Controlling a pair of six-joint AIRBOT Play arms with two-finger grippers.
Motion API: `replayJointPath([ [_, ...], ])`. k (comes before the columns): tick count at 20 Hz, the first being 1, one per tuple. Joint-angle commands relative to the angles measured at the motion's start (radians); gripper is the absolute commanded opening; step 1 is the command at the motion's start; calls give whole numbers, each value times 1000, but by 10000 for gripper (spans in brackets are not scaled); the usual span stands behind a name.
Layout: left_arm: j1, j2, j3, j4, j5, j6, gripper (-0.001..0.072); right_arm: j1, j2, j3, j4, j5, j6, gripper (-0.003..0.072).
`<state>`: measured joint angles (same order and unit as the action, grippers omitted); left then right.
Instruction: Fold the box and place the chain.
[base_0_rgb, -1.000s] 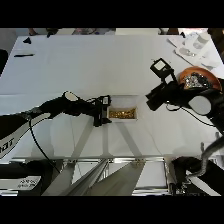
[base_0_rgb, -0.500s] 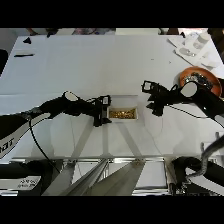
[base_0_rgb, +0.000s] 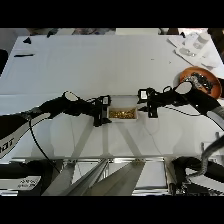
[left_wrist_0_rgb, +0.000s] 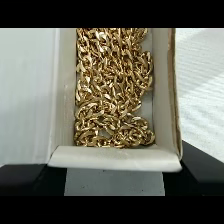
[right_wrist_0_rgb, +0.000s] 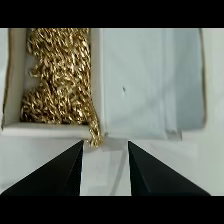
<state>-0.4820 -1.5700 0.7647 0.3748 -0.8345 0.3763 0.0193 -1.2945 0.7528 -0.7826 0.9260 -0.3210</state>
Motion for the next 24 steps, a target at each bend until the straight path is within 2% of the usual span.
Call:
replayJointPath([
  [1, 0, 1, 0, 0, 0, 0, 291, 19, -5, -1, 23, -2, -51, 175],
  [3, 0, 1, 0, 0, 0, 0, 291, 19, -4, 0, -8, -4, -50, 45],
  [4, 0, 1, 0, 0, 0, 0, 291, 19, -4, 0, -35, -3, -43, 11],
  [10, 0, 1, 0, 0, 0, 0, 291, 19, 5, 0, -116, 0, 69, 10],
  [14, 0, 1, 0, 0, 0, 0, 291, 18, 83, 0, -166, 0, 169, 10],
  [19, 0, 1, 0, 0, 0, 0, 291, 48, 173, 0, -98, 16, 348, 10],
  [21, 0, 1, 0, 0, 0, 0, 291, 119, 179, 0, -42, -26, 347, 10],
  [24, 0, 1, 0, 0, 0, 0, 291, 263, 179, 0, -18, -193, 348, 8],
])
